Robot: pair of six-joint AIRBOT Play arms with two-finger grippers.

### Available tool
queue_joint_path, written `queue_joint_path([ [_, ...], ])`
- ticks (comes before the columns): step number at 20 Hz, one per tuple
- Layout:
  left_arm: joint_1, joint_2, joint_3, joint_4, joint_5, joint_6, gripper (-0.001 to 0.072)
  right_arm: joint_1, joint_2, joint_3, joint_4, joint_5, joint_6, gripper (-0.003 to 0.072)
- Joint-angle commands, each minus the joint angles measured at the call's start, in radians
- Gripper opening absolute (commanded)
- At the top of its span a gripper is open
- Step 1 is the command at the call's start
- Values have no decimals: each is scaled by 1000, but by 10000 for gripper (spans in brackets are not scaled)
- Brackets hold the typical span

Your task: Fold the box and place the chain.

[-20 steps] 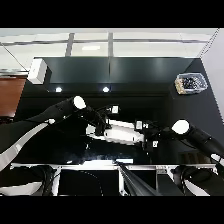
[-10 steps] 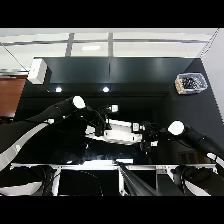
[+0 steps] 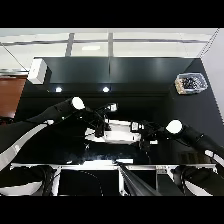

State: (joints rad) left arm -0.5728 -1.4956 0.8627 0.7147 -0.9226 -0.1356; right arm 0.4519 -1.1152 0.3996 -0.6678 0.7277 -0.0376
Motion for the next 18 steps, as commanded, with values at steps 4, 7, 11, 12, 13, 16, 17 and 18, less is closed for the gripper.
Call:
queue_joint_path([
  [4, 0, -1, -4, 10, 7, -3, 21, 1, -16, -1, -10, -7, 7, 631],
  [7, 1, -1, -4, 14, 6, -3, 21, -3, -16, -1, -20, -2, 7, 631],
  [11, 1, 0, -4, 14, 3, -3, 21, -29, -8, -1, -21, 35, 6, 631],
  [12, 1, 0, -4, 14, 4, -3, 21, -33, -2, -1, -21, 34, 6, 631],
  [13, 1, 0, -4, 14, 4, -3, 21, -34, 3, -1, -22, 35, 5, 631],
  [16, 1, 0, -4, 14, 3, -3, 21, -34, 3, -1, -21, 35, 3, 631],
  [17, 1, 0, -4, 14, 3, -3, 21, -34, 3, -1, -21, 35, 3, 631],
  [18, 1, 0, -4, 14, 3, -3, 21, -34, 5, -1, -21, 39, 3, 631],
])
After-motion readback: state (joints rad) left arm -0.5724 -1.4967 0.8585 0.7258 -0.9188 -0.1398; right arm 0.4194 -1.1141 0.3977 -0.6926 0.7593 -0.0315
